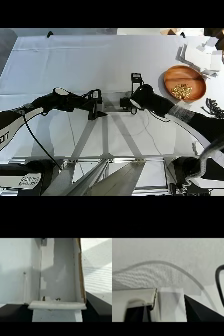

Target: Fold the box and place the chain.

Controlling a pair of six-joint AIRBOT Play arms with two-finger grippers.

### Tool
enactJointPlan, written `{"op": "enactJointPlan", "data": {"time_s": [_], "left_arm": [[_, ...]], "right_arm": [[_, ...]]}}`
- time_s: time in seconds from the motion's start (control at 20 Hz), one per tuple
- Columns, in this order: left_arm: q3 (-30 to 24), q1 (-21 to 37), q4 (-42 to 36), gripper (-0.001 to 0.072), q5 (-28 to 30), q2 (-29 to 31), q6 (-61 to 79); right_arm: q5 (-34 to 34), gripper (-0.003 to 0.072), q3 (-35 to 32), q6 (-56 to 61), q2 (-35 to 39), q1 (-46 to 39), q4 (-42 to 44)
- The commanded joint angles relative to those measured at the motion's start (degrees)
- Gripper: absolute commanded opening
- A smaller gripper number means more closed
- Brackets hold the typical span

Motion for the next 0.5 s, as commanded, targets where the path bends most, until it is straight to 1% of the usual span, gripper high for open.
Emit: {"op": "enactJointPlan", "data": {"time_s": [0.0, 0.05, 0.15, 0.2, 0.4, 0.45], "left_arm": [[0.00, 0.00, 0.11, 0.0391, -0.17, 0.04, 0.09], [0.00, 0.00, 0.11, 0.0391, -0.17, 0.04, 0.07], [0.00, 0.02, 0.11, 0.0391, -0.17, 0.04, 0.09], [0.00, 0.00, 0.11, 0.0391, -0.17, 0.04, 0.09], [0.00, 0.00, 0.11, 0.0391, -0.17, 0.04, 0.09], [0.00, 0.02, 0.11, 0.0391, -0.17, 0.04, 0.09]], "right_arm": [[-0.31, 0.0369, 0.24, 4.70, -1.07, 0.11, -0.17], [-0.33, 0.0271, 0.22, 4.74, -1.22, 0.11, -0.13], [-0.39, 0.0025, 0.24, 5.05, -1.27, 0.15, -0.17], [-0.35, 0.0012, 0.24, 5.03, -1.27, 0.15, -0.17], [0.15, 0.0022, 0.24, 5.03, -1.20, 0.15, -0.13], [0.42, 0.0102, 0.24, 5.01, -1.14, 0.15, -0.13]]}}
